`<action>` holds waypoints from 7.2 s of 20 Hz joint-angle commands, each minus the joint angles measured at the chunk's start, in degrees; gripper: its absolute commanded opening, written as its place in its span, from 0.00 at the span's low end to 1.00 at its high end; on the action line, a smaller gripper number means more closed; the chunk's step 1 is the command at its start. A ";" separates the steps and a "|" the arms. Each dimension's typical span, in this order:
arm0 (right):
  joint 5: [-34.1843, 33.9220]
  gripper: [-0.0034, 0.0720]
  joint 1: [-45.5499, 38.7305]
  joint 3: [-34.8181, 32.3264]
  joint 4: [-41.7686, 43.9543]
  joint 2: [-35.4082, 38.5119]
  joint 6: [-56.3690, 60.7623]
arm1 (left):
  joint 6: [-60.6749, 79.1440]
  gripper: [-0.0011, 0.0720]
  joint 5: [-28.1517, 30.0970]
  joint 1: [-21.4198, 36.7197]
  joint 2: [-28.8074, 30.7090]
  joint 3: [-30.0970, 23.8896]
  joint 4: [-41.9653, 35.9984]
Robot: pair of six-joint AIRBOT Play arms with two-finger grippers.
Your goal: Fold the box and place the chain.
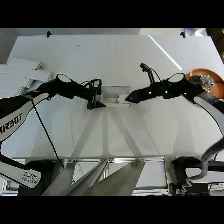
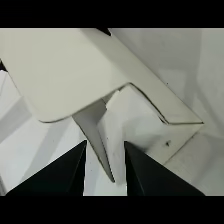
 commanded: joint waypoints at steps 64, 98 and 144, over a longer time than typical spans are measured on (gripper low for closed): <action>0.15 0.44 24.70 15.80 -67.06 -4.13 85.70 | 0.04 0.13 0.00 0.00 0.00 0.00 0.02; 17.31 0.64 15.85 17.57 -91.08 15.21 68.19 | 0.02 0.13 0.00 0.00 0.00 0.00 0.02; -12.52 0.06 -26.43 3.15 -79.08 11.34 55.34 | 0.04 0.13 0.00 0.00 0.00 0.00 0.02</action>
